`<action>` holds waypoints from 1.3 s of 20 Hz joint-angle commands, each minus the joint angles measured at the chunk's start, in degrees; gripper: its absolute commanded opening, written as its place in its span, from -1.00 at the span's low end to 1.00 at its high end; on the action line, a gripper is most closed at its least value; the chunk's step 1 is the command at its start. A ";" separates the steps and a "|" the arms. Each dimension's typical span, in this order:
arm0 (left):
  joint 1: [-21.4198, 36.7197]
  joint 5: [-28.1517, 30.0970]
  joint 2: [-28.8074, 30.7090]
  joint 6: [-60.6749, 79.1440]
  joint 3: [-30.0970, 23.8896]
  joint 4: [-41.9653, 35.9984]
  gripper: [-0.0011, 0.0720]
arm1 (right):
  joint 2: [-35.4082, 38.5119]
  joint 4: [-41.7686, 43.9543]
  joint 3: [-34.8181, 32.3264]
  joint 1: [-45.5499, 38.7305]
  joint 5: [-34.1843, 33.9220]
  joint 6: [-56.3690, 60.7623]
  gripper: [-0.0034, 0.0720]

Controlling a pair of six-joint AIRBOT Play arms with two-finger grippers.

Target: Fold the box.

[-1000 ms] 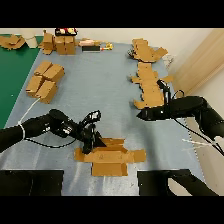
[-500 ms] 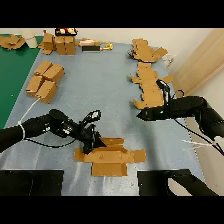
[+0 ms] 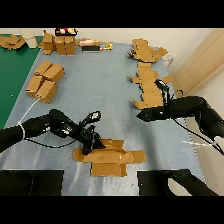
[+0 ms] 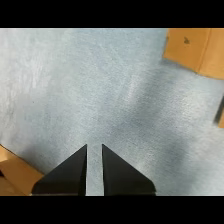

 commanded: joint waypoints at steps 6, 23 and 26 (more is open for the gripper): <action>0.00 -0.55 -0.02 0.00 0.00 -0.15 -0.93 | 0.35 -2.16 0.07 0.33 -0.24 -1.09 -0.82; 0.00 -0.52 -0.02 0.00 0.04 -0.15 -0.93 | 33.81 -28.89 -19.39 59.34 -2.23 26.93 -0.89; 0.00 -0.52 -0.02 0.00 0.04 -0.15 -0.93 | 28.06 -36.96 -19.39 74.18 1.31 37.70 -0.89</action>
